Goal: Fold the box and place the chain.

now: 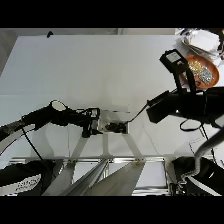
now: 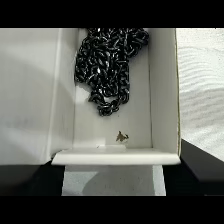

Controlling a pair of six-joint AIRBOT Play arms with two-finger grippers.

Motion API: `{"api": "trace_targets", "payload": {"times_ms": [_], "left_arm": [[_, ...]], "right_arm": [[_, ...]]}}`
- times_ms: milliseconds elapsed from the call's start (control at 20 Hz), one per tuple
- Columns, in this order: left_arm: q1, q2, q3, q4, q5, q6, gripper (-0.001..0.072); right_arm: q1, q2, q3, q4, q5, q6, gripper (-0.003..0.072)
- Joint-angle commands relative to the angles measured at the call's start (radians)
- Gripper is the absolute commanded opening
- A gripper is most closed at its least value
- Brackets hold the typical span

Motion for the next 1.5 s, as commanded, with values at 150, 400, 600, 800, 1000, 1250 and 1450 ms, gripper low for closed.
{"api": "trace_targets", "payload": {"times_ms": [150, 400, 600, 800, 1000, 1250, 1450], "left_arm": [[0.000, 0.001, 0.000, 0.000, 0.000, 0.000, 0.0273], [0.000, 0.001, 0.000, 0.000, 0.000, 0.000, 0.0273], [0.000, 0.001, 0.000, 0.000, 0.000, 0.000, 0.0273], [0.000, 0.001, 0.000, 0.000, 0.000, 0.000, 0.0273], [0.000, 0.001, 0.000, 0.000, 0.000, 0.000, 0.0273], [0.000, 0.001, 0.000, 0.000, 0.000, 0.000, 0.0273], [0.000, 0.001, 0.000, 0.000, 0.001, 0.000, 0.0273]], "right_arm": [[0.270, 0.020, 0.002, 0.000, -0.221, 0.061, 0.0011], [0.319, 0.020, 0.002, 0.000, -0.328, 0.061, 0.0011], [0.319, -0.008, 0.002, 0.000, -0.317, 0.061, 0.0011], [0.319, -0.113, 0.002, 0.016, -0.242, 0.061, 0.0012], [0.319, -0.234, -0.001, 0.020, -0.202, 0.062, 0.0012], [0.319, -0.420, -0.001, 0.013, -0.212, 0.097, 0.0012], [0.319, -0.536, -0.001, -0.031, -0.266, 0.188, 0.0012]]}}
